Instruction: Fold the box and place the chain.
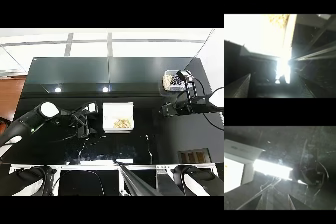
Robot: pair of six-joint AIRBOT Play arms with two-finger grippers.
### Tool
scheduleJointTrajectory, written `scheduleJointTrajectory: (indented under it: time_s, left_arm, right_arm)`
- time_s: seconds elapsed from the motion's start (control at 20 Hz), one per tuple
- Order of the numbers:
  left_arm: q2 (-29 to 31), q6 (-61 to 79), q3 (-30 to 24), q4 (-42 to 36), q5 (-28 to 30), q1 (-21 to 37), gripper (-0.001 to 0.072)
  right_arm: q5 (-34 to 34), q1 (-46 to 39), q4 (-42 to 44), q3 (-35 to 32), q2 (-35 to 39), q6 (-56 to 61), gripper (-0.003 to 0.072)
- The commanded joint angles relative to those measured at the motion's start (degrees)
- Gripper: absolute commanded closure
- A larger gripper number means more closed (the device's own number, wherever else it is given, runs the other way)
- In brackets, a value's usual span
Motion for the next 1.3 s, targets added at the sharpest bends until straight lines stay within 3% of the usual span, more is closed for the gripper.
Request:
scheduleJointTrajectory:
  time_s: [0.0,0.1,0.6,0.85,1.25]
  left_arm:
    - [-5.75,11.69,1.49,-7.13,3.06,-0.13,-0.0009]
    - [-7.69,12.02,1.49,-10.95,3.54,-0.13,-0.0009]
    - [-9.86,15.52,1.49,-12.26,1.49,-0.28,-0.0005]
    - [-10.91,15.63,1.51,-12.92,5.57,-2.86,-0.0005]
    - [-12.11,15.32,2.16,-12.70,7.08,-4.42,-0.0005]
  right_arm:
    - [-0.35,-0.02,0.00,-0.02,-0.04,0.17,0.0307]
    - [0.09,0.04,0.17,-0.02,-0.02,1.27,0.0307]
    - [0.07,0.42,0.20,-0.02,-0.04,1.27,0.0307]
    - [0.09,0.42,0.22,-0.02,-0.04,1.29,0.0307]
    - [0.57,0.42,0.20,-0.02,-0.04,1.27,0.0307]
